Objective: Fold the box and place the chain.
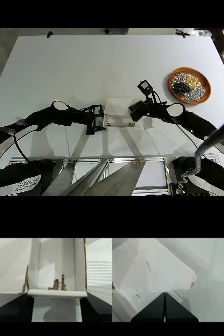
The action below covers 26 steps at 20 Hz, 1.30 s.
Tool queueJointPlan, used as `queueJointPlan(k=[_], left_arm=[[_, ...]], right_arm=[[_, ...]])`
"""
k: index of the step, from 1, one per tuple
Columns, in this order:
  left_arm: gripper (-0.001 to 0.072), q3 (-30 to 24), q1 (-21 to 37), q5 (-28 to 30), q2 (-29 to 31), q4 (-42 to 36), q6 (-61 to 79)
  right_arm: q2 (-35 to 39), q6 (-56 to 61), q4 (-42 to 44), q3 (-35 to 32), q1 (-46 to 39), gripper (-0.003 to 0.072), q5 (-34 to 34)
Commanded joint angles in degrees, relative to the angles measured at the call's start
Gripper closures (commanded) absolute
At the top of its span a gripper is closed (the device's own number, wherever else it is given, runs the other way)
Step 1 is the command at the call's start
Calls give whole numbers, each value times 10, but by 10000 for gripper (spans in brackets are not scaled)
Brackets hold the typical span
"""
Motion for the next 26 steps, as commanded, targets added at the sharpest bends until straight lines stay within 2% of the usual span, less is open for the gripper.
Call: queueJointPlan(k=[1,5,8,13,15,17,18,21,26], left_arm=[[440,0,0,0,0,0,0],[440,0,0,0,0,0,0],[440,0,0,0,0,0,0],[440,0,0,0,0,0,0],[440,0,0,0,0,0,0],[440,0,0,0,0,0,0],[440,0,0,0,0,0,0],[440,0,0,0,0,0,0],[440,0,0,0,0,0,0]], right_arm=[[0,27,-4,7,0,676,30],[43,48,-31,52,0,677,86],[101,114,-151,63,0,677,129],[154,144,-351,63,0,677,344],[153,138,-416,63,0,677,401],[151,116,-459,63,0,662,398],[150,83,-459,63,0,578,388],[128,8,-450,63,0,509,336],[61,-43,-413,62,0,493,312]])
